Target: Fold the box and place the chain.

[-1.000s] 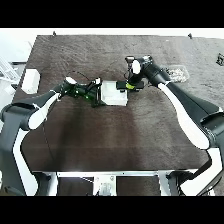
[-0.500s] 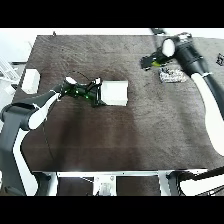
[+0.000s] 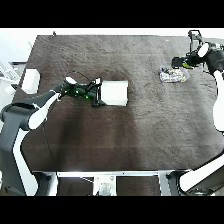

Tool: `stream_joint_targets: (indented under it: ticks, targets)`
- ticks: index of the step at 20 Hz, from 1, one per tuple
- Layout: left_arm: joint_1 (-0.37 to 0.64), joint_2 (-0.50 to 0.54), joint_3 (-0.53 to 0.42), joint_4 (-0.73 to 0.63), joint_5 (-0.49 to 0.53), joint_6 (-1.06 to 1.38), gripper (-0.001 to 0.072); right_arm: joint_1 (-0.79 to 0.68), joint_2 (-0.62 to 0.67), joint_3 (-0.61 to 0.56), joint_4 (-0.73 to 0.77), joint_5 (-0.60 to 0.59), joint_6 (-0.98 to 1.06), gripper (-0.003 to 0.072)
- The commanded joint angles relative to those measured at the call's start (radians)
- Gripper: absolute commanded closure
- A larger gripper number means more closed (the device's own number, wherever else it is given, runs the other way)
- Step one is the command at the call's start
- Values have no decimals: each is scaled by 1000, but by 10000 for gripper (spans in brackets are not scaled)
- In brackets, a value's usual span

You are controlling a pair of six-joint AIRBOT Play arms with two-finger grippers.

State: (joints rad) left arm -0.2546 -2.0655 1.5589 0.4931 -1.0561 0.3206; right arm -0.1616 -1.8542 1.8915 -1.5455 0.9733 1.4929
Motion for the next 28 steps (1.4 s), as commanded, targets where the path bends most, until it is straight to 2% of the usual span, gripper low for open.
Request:
stream_joint_targets:
  ticks: [1, 6, 7, 11, 13, 16, 18, 19, 22, 23, 24, 25, 28]
  targets:
    - [1, 1, 1, 0, 0, 0, 227, -39, -145, 130, 72, -7, -84, 135]
    - [1, 1, 1, 0, 1, 0, 227, -36, -229, 154, 73, 11, -84, 145]
    - [1, 1, 1, 0, 1, 0, 227, -32, -237, 154, 73, 18, -85, 170]
    - [1, 1, 1, 0, 1, 0, 227, -4, -241, 154, 99, 33, -125, 171]
    - [1, 1, 1, 0, 1, 0, 227, 5, -241, 154, 99, 45, -125, 235]
    - [1, 1, 1, 0, 1, 0, 227, 11, -241, 148, 98, 48, -125, 246]
    - [1, 1, 1, 0, 1, 0, 227, 11, -241, 142, 98, 49, -125, 340]
    - [1, 1, 1, 0, 1, 0, 227, 13, -241, 142, 98, 49, -125, 350]
    - [1, 1, 1, 0, 1, 0, 227, 17, -241, 142, 99, 53, -125, 468]
    - [1, 1, 1, 0, 1, 0, 227, 18, -241, 142, 98, 53, -125, 541]
    - [1, 1, 1, 0, 1, 0, 227, 19, -241, 142, 98, 53, -125, 652]
    - [1, 1, 1, 0, 1, 0, 227, 19, -241, 142, 98, 53, -125, 679]
    - [1, 1, 1, 0, 1, 0, 227, 19, -230, 142, 95, 53, -124, 680]
